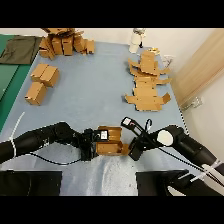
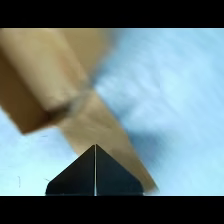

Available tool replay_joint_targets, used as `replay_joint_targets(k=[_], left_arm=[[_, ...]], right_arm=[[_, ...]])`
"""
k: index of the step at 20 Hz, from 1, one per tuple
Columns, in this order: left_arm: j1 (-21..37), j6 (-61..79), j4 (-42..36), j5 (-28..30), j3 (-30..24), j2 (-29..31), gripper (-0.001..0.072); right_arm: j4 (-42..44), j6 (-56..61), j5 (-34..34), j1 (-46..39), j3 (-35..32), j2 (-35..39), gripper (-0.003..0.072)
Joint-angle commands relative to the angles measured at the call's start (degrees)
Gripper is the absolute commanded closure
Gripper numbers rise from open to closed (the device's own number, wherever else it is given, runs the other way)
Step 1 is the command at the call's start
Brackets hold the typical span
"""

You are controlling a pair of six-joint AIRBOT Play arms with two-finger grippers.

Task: Fold the box.

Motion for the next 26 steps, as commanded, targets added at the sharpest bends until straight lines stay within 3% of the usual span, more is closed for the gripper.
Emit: replay_joint_targets(k=[1,4,6,10,13,15,24,26], left_arm=[[0.04,0.04,0.04,0.00,0.04,0.00,0.0113],[0.04,0.07,0.04,0.02,0.04,0.00,0.0113],[0.04,0.04,0.04,0.00,0.04,0.00,0.0113],[0.04,0.04,0.04,0.00,0.04,0.00,0.0113],[0.04,0.04,0.04,-0.04,0.04,0.00,0.0113],[0.04,0.04,0.04,-0.09,0.04,0.00,0.0113],[0.04,0.04,0.04,-0.28,0.04,0.00,0.0113],[0.04,0.04,0.04,-0.28,0.04,0.00,0.0113]], right_arm=[[-10.38,21.00,3.34,-2.97,0.00,8.44,0.0683],[-19.17,36.65,7.76,-7.39,-0.02,15.30,0.0683],[-20.35,42.25,10.60,-11.13,-0.20,15.74,0.0683],[-8.81,42.60,6.51,-15.82,-3.96,8.66,0.0683],[5.01,34.97,-0.85,-15.78,-6.21,1.18,0.0683],[12.28,30.18,-1.99,-15.78,-6.21,-1.90,0.0683],[27.82,24.59,-1.20,-14.58,-6.19,1.14,0.0683],[27.41,24.70,-1.05,-14.58,-6.19,3.48,0.0683]])
